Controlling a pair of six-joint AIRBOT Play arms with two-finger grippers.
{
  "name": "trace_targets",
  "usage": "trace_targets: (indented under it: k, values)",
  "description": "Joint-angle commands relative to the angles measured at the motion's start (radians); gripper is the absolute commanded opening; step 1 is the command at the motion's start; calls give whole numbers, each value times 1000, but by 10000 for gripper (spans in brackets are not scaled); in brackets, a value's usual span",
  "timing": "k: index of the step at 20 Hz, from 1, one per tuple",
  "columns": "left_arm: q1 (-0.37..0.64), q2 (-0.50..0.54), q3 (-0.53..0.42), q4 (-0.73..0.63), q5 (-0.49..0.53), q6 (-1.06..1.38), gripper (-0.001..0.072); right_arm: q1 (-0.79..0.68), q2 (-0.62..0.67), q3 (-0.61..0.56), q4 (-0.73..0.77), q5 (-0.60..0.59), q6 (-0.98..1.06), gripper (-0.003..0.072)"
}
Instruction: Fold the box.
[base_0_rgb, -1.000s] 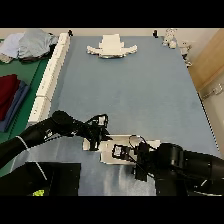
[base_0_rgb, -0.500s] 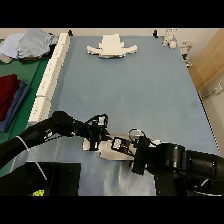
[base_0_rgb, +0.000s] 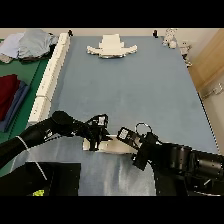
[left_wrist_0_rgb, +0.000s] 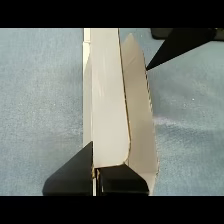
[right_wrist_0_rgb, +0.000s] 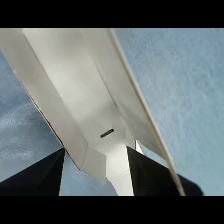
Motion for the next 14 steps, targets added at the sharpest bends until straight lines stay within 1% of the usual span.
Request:
trace_targets:
  k: [1, 2, 6, 8, 9, 10, 12, 14]
  values:
    - [0, 0, 0, 0, 0, 0, 15, -2, 2, 1, -60, -23, 127, 601]
    - [0, 0, 0, 0, 0, 0, 15, -2, 2, 1, -71, -45, 145, 720]
    - [0, 0, 0, 0, 0, 0, 14, -33, 2, 1, -72, -55, 121, 720]
    - [0, 0, 0, 0, 0, 0, 14, -85, 3, -2, -44, -31, 24, 720]
    - [0, 0, 0, 0, 0, 0, 15, -120, 3, -5, -5, -2, -68, 720]
    - [0, 0, 0, 0, 0, 0, 14, -173, 3, -10, 61, 34, -205, 720]
    - [0, 0, 0, 0, 0, 0, 15, -299, 3, -21, 246, 100, -552, 720]
    - [0, 0, 0, 0, 0, 0, 14, -447, 2, -35, 479, 139, -899, 720]
